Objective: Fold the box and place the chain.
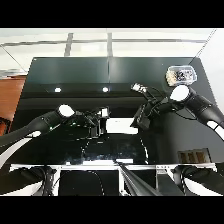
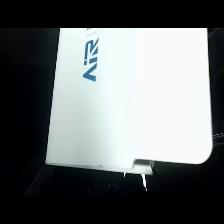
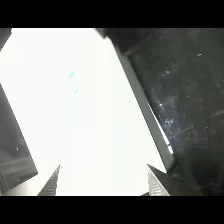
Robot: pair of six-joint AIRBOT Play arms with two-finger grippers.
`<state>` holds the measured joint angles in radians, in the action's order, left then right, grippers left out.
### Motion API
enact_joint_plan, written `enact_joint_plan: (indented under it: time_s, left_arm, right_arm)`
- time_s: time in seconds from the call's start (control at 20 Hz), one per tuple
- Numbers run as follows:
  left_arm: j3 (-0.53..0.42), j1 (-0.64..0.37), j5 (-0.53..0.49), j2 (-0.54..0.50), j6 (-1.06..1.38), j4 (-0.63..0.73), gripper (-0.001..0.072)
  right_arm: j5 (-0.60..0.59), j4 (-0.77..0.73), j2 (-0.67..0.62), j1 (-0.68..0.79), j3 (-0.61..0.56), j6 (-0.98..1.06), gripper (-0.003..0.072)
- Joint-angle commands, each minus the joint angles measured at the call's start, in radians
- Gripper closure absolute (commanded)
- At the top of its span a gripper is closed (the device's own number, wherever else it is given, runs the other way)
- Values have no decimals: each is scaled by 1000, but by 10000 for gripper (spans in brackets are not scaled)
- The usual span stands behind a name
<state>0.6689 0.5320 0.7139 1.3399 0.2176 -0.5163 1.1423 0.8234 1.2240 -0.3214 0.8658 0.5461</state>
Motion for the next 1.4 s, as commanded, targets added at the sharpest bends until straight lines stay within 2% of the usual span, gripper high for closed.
enact_joint_plan:
  time_s: [0.0,0.25,0.3,0.35,0.45,0.8,0.85,0.9,0.95,1.35]
  left_arm:
    - [0,0,1,1,-1,0,350]
    - [0,0,0,1,-1,0,350]
    - [0,0,0,1,-1,0,349]
    - [0,0,1,1,-1,0,349]
    - [0,0,1,1,-1,0,349]
    - [0,0,1,1,-1,0,350]
    - [0,0,1,1,-1,0,350]
    - [0,0,1,1,-1,0,349]
    - [0,0,1,1,-1,0,350]
    - [0,0,2,1,-1,0,350]
  right_arm:
    - [14,17,1,-12,-4,-117,69]
    - [11,20,1,-30,-5,-148,75]
    - [8,20,1,-30,-5,-147,223]
    - [9,21,1,-30,-5,-147,279]
    - [9,23,1,-30,-5,-146,456]
    - [8,21,-39,-30,0,-140,456]
    - [7,23,-53,-30,0,-141,439]
    - [7,24,-62,-30,0,-145,245]
    - [8,24,-64,-30,0,-145,20]
    - [-187,71,-61,-105,-46,-244,24]
